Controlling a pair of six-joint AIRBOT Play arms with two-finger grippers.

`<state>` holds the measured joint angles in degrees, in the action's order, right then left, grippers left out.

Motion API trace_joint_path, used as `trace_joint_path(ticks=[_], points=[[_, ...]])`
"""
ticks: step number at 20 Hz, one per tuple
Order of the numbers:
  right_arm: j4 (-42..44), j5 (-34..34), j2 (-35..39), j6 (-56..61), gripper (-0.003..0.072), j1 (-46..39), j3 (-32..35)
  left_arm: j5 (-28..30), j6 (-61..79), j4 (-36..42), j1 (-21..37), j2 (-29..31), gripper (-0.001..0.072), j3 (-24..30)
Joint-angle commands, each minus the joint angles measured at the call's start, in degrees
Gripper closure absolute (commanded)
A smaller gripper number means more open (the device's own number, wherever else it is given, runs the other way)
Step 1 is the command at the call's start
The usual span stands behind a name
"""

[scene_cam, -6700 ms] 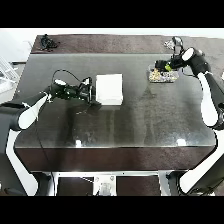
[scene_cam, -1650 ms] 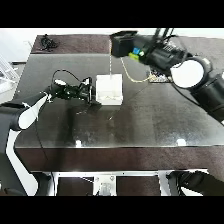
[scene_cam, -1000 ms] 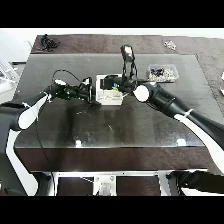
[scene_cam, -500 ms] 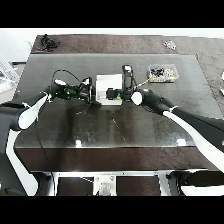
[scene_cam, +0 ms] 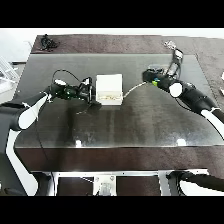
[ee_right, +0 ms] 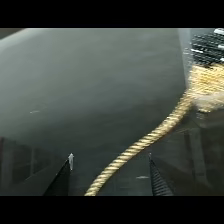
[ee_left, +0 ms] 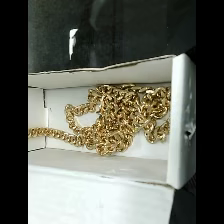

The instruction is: Fold the box and place the chain.

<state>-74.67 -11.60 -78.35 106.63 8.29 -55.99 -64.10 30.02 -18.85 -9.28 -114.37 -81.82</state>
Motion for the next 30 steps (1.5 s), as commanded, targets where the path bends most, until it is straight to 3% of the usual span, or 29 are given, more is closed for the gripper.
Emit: trace_joint_path(ticks=[1, 7, 11, 13, 15, 17, 18, 19, 22, 30], points=[[3.32, 3.98, -7.28, 2.43, 0.0137, -5.01, -0.09, 0.02, 0.00, 0.00, 0.00, 0.04, 0.0293, -0.02], [3.65, 4.04, -21.42, 2.54, 0.0137, -3.93, -13.94, 0.00, 0.00, 0.00, 0.00, 0.04, 0.0292, -0.02], [5.31, 2.95, -24.50, 2.51, 0.0166, -3.93, -16.28, 0.02, 0.00, 0.00, 0.00, 0.04, 0.0293, -0.02], [5.73, 3.13, -25.59, 2.51, 0.0311, -3.93, -16.52, 0.00, 0.00, 0.00, 0.00, 0.04, 0.0293, -0.02], [5.70, 3.58, -26.05, 2.47, 0.0354, -3.93, -17.14, 0.02, 0.00, 0.00, 0.00, 0.04, 0.0293, -0.02], [5.70, 6.45, -26.45, 2.49, 0.0452, -3.69, -17.20, 0.02, 0.00, 0.00, 0.00, 0.04, 0.0293, -0.02], [5.70, 7.48, -26.49, 2.49, 0.0652, -3.67, -17.25, 0.00, 0.00, 0.00, 0.00, 0.04, 0.0293, -0.02], [5.70, 8.55, -26.25, 2.51, 0.0677, -3.45, -17.38, 0.00, 0.00, 0.00, 0.00, 0.04, 0.0293, -0.02], [5.38, 8.81, -20.44, 1.25, 0.0681, -1.40, -17.51, 0.02, 0.00, 0.00, 0.00, 0.04, 0.0293, -0.02], [5.01, 6.12, 5.64, -10.49, 0.0682, 8.52, -18.34, 0.00, 0.00, 0.00, 0.00, 0.04, 0.0293, -0.02]])
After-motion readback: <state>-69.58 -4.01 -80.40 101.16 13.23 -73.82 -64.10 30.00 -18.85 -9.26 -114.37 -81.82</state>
